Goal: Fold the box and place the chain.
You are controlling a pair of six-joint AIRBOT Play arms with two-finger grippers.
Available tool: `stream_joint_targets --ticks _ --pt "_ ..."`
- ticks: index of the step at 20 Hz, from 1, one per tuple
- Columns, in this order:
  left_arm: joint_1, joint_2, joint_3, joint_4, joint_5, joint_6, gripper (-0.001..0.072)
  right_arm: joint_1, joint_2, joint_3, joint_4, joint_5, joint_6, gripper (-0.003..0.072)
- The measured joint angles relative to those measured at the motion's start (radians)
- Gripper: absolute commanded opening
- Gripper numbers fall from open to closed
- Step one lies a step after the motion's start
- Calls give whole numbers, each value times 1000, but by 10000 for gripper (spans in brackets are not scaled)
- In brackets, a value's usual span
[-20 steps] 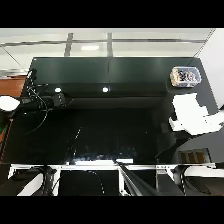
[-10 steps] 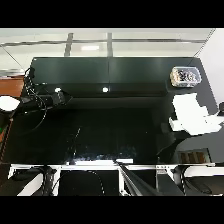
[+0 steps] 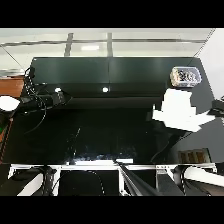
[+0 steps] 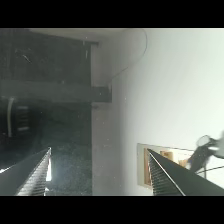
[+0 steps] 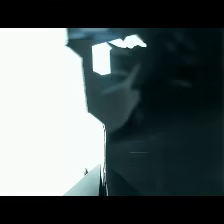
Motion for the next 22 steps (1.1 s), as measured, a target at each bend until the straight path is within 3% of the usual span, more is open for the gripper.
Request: stream_joint_targets --ticks 5,8,11,13,16,22 --pt "-10 -5 0 -1 -11 48 680 124 327 -361 393 -127 -130 9" --pt "-35 -16 0 -8 -18 109 678 263 497 -598 648 -295 -227 9" --pt "-68 -52 12 -26 -10 154 676 455 584 -768 839 -490 -298 9" --pt "-75 -126 60 -66 -50 183 677 580 609 -827 908 -608 -314 9" --pt "-79 -298 188 -152 -194 251 677 729 626 -867 963 -742 -321 9" --pt "-119 -601 442 -333 -427 472 677 855 635 -888 998 -844 -310 9"
